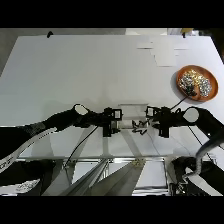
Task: Fold the box and place the chain.
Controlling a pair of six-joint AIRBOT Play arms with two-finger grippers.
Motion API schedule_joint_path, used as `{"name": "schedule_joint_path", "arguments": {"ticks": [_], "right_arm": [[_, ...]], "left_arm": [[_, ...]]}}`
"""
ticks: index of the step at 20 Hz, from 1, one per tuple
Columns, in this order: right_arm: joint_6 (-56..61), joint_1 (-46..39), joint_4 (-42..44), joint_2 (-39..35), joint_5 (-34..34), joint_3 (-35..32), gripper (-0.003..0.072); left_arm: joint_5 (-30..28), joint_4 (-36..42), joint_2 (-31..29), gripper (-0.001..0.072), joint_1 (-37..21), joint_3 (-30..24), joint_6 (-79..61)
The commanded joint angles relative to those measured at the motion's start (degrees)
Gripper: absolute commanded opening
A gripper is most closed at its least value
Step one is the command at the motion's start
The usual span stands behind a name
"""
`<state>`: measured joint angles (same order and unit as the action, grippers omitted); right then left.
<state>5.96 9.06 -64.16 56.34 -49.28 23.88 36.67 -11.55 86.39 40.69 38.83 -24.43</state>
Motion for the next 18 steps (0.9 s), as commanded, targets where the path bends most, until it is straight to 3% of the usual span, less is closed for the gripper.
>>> {"name": "schedule_joint_path", "arguments": {"ticks": [1,4,8,13,15,18], "right_arm": [[-19.23,-5.60,8.76,1.03,-4.83,-0.02,0.0278],[-25.64,-6.21,14.64,1.55,-5.42,-0.02,0.0279],[-26.12,-6.21,15.39,2.73,-6.58,-0.02,0.0270],[-31.15,-6.21,21.24,3.58,-6.45,-0.02,0.0220],[-31.71,-6.21,22.21,3.80,-5.84,-0.02,0.0162],[-30.71,-6.21,21.00,3.80,-5.33,-0.02,0.0160]], "left_arm": [[0.00,-0.02,0.02,0.0207,0.02,0.04,-0.02],[-0.02,-0.02,0.02,0.0207,0.04,0.04,-0.02],[0.00,-0.02,0.02,0.0207,0.02,0.04,-0.02],[0.00,-0.02,0.02,0.0207,0.04,0.04,-0.02],[-0.02,-0.02,0.00,0.0207,0.02,0.04,-0.02],[0.00,-0.02,0.02,0.0207,0.04,0.04,-0.02]]}}
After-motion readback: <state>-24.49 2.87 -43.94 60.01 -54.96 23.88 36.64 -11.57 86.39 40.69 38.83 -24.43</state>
